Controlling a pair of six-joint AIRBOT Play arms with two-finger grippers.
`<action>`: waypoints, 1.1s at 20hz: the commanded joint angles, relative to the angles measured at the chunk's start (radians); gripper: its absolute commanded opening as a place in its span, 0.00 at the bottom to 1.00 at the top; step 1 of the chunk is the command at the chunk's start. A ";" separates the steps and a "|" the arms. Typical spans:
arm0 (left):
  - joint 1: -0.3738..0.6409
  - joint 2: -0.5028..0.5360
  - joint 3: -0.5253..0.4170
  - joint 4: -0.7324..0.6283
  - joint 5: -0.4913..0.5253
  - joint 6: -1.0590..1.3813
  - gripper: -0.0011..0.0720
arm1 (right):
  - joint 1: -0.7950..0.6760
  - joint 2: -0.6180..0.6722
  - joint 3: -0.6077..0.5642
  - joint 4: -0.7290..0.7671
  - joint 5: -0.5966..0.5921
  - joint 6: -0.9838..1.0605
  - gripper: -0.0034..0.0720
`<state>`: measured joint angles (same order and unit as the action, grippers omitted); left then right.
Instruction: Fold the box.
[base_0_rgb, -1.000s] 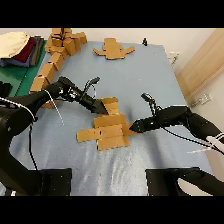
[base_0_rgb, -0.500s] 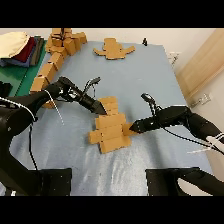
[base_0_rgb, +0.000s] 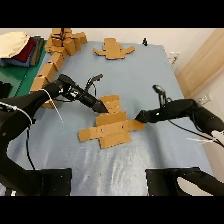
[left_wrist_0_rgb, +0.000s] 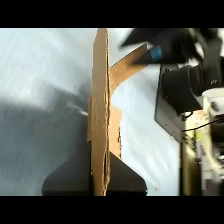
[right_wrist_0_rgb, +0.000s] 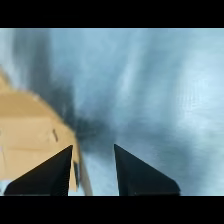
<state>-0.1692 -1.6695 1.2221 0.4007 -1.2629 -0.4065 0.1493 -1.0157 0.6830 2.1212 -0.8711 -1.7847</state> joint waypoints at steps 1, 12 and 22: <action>-0.045 0.051 -0.019 -0.014 0.058 0.135 0.02 | -0.076 0.001 0.066 -0.075 0.031 0.155 0.58; -0.135 0.065 -0.158 -0.030 0.144 0.370 0.03 | -0.079 -0.001 0.067 0.014 0.053 0.155 0.58; -0.136 0.026 -0.149 -0.012 0.130 0.369 0.03 | -0.079 -0.002 0.066 0.015 0.053 0.154 0.08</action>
<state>-0.3065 -1.6257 1.0721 0.3805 -1.1572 -0.0437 0.0700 -1.0168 0.7498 2.1357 -0.8188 -1.6302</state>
